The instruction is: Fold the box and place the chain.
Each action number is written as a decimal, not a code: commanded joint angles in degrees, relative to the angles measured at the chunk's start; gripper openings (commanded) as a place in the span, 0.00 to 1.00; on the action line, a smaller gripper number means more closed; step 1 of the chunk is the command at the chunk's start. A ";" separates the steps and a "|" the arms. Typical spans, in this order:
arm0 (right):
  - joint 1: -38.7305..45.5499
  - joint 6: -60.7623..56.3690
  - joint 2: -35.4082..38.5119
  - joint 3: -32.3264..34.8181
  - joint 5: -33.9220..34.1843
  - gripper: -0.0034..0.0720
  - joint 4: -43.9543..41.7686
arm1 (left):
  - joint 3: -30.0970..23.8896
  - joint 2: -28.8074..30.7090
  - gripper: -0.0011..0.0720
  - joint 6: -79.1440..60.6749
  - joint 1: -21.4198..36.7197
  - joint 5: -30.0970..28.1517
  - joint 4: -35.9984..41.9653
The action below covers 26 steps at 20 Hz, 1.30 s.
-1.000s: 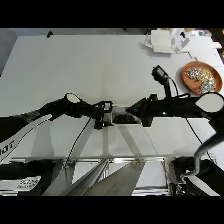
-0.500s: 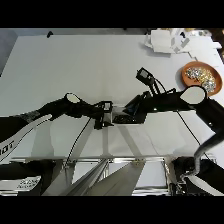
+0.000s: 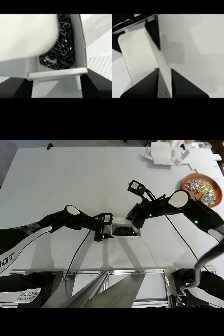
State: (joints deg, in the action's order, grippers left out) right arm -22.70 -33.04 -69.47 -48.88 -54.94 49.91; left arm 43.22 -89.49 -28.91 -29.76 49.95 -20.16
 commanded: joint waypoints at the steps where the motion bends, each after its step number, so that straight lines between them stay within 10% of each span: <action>1: -0.11 5.38 -1.44 -0.09 -7.63 0.25 2.80 | 0.00 0.04 0.25 0.00 0.02 0.00 0.00; 8: -0.09 10.43 1.38 -0.02 -8.83 0.32 7.39 | 0.00 0.04 0.25 0.00 0.02 0.00 0.00; 10: -0.09 10.40 1.40 -0.02 -9.86 0.47 8.92 | 0.00 0.04 0.25 0.00 0.02 0.02 0.00; 26: -10.45 6.84 1.97 -0.02 -0.28 0.43 22.23 | 0.00 0.04 0.25 0.00 0.02 0.00 0.00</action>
State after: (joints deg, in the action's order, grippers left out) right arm -31.99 -24.10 -67.53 -48.86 -57.43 68.16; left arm 43.22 -89.49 -28.80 -29.76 49.95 -20.14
